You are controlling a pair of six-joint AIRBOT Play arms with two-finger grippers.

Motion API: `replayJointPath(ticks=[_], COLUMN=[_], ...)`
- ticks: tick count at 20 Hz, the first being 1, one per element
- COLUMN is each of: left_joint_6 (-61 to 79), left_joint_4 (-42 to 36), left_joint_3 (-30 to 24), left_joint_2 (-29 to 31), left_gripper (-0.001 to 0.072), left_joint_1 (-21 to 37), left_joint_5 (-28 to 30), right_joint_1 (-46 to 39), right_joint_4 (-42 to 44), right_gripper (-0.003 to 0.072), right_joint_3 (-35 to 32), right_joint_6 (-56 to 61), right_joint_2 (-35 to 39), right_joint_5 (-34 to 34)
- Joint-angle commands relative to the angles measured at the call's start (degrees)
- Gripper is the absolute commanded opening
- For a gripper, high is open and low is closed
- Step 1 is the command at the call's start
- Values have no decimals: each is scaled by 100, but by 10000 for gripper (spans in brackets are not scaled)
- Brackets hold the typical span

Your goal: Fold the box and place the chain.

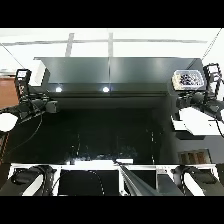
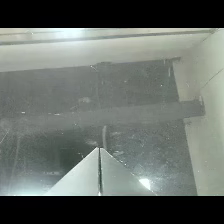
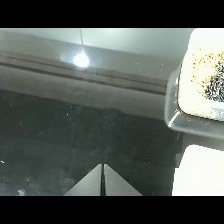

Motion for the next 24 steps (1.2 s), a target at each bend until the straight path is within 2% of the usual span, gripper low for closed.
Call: replayJointPath(ticks=[1, 14, 18, 19, 20, 22, 24], left_joint_6=[2, 2, 2, 2, 2, -13, 9], left_joint_4=[2, 2, -188, -188, -186, -179, -120], left_joint_3=[-2, -2, -9, -9, -9, -4, -7], left_joint_2=[7, 7, -66, -142, -249, -455, -533], left_gripper=[29, 29, 40, 251, 720, 706, 706], left_joint_1=[-4, -4, -4, -4, -22, -33, -39], left_joint_5=[2, 50, 728, 898, 1029, 918, 566], right_joint_1=[2, 4, 2, 2, 2, -190, -1043], right_joint_4=[2, 33, 1198, 1226, 1150, 376, -916], right_gripper=[19, 19, 39, 414, 706, 705, 704], right_joint_3=[-2, -2, -4, -4, 0, 76, 398], right_joint_6=[0, 2, -20, -15, -31, 61, 1139], right_joint_2=[2, 2, -184, -365, -579, -1062, -1484], right_joint_5=[0, -37, -1408, -1731, -1864, -1770, -1727])
